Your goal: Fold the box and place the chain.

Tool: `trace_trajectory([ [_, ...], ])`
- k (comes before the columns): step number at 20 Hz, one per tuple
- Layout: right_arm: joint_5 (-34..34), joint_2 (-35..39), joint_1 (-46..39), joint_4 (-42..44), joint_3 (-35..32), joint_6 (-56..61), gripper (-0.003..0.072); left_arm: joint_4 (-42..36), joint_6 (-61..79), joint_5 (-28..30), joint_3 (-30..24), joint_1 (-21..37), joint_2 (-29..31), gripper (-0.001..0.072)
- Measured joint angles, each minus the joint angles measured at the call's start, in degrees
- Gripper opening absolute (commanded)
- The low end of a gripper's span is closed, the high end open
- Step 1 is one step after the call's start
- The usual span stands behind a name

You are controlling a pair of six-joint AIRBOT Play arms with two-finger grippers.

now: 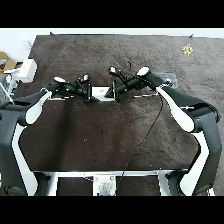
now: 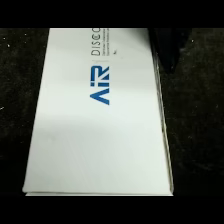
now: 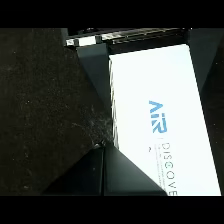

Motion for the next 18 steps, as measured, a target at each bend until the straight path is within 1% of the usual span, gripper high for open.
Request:
trace_trajectory([
  [2, -0.2, 1.0, -0.1, 0.0, 0.0, -0.5, 0.0001, 0.0, -0.1, -0.1, 0.0, 0.0, 0.0, 0.0223],
  [4, -1.0, 1.7, -0.1, 2.4, 0.0, -1.6, 0.0001, 0.1, 0.0, -0.4, 0.0, 0.0, 0.0, 0.0223],
  [9, -1.8, 1.7, -0.1, 4.9, 0.0, -3.0, 0.0001, 0.0, 0.2, -0.3, 0.0, 0.0, 0.0, 0.0223],
  [18, -2.1, 0.4, 0.0, -0.1, 0.1, -1.1, 0.0, 0.0, 0.2, -0.1, 0.0, 0.0, 0.0, 0.0223],
])
